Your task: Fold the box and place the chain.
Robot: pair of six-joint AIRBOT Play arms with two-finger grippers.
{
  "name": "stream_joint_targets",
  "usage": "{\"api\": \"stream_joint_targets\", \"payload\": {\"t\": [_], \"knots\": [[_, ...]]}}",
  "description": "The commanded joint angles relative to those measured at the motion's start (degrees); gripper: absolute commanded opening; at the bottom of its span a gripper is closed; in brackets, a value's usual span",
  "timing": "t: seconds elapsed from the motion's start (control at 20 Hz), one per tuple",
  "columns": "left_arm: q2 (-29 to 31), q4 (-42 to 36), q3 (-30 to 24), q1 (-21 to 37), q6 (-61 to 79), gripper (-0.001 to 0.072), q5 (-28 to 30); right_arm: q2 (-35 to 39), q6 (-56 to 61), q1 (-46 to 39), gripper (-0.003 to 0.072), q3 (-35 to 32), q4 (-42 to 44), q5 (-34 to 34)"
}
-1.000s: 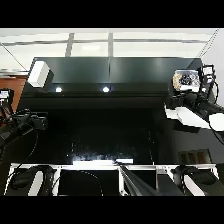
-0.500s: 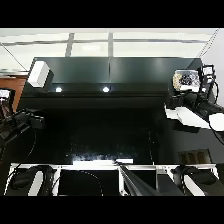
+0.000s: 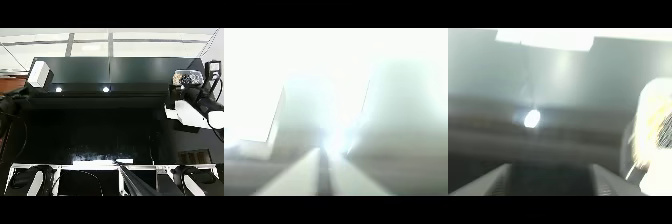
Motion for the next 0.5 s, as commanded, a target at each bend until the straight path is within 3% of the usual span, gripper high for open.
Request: {"api": "stream_joint_targets", "payload": {"t": [0.0,0.1,0.2,0.35,0.45], "knots": [[-7.3,-13.6,2.5,-0.2,1.1,0.0707,-2.1,-6.8,0.7,-6.8,0.064,6.5,-1.0,-1.2],[-12.9,-11.0,7.2,-2.4,7.0,0.0707,-20.6,-14.3,6.6,-18.7,0.064,15.7,-4.7,8.7],[-16.9,-8.5,11.8,-5.5,5.4,0.0707,-29.2,-21.6,23.9,-32.7,0.064,25.7,-13.2,20.2],[-19.1,-3.6,16.4,-9.7,0.7,0.0706,-31.1,-31.2,23.7,-51.3,0.0638,36.6,-15.1,44.4],[-19.3,-1.1,17.1,-11.8,-1.5,0.0706,-30.0,-35.8,14.8,-59.4,0.0631,38.8,-7.9,53.0]]}}
